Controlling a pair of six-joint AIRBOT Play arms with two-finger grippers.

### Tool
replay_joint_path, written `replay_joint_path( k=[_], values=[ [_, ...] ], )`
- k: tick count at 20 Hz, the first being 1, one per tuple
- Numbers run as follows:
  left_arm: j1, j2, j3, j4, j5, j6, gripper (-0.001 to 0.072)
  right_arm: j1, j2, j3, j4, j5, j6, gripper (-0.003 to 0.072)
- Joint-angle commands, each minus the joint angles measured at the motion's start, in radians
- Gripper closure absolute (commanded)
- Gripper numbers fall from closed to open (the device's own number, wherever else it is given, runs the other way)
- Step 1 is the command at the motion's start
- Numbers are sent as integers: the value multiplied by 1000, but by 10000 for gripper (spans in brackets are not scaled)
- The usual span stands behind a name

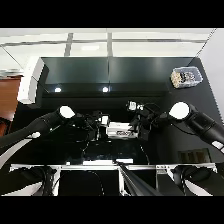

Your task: Fold the box and place the chain.

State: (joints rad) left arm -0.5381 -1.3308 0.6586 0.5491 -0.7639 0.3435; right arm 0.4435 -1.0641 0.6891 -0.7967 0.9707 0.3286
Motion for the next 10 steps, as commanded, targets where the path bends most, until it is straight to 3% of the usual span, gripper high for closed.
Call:
replay_joint_path(
  k=[1,3,10],
  values=[
    [0,0,1,0,1,0,323,27,-1,-1,-53,1,57,475],
    [0,0,1,0,1,0,323,39,-1,0,-54,-21,61,349],
    [0,0,1,0,1,0,323,39,-1,0,-54,-16,64,353]
  ],
)
